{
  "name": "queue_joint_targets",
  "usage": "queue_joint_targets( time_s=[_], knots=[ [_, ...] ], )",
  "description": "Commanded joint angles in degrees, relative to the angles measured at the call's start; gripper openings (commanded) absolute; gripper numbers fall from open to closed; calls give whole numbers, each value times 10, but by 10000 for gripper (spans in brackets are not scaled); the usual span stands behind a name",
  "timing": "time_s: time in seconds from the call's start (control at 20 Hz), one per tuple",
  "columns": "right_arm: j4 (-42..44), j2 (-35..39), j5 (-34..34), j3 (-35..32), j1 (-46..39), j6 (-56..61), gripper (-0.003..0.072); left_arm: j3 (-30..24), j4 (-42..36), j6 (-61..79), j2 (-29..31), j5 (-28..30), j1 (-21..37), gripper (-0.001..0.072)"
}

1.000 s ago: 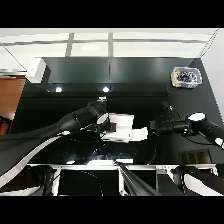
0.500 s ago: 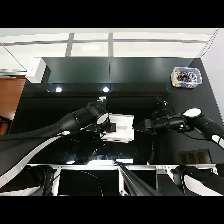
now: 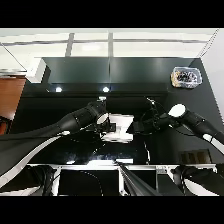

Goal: Fold the box and place the chain.

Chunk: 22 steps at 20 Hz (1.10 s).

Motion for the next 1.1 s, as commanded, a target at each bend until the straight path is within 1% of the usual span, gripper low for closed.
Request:
queue_joint_targets(
  time_s=[0.0,0.05,0.15,0.2,0.25,0.35,0.4,0.45,0.55,0.65,0.8,1.05],
  knots=[
    [-129,0,-54,31,68,196,519,0,0,0,0,-1,0,25],
    [-171,0,-58,42,92,243,487,0,0,0,0,-1,0,25],
    [-248,0,-50,67,134,314,486,0,0,0,0,-1,0,25],
    [-292,0,-37,80,151,358,441,0,0,0,0,-1,0,25],
    [-340,0,-20,92,166,403,365,0,0,0,0,-1,0,25],
    [-406,0,3,113,195,471,364,0,0,0,0,-1,0,25],
    [-428,0,12,122,209,493,320,0,0,0,0,-1,0,25],
    [-444,0,14,129,221,515,316,0,0,0,0,-3,0,25],
    [-462,-7,14,134,234,565,316,0,0,0,0,-3,0,25],
    [-462,-24,26,137,239,589,316,0,0,0,0,-3,0,25],
    [-442,-42,29,138,248,598,315,0,0,0,0,-3,0,25],
    [-437,-61,29,138,251,612,315,0,0,0,0,-3,0,25]
  ],
)
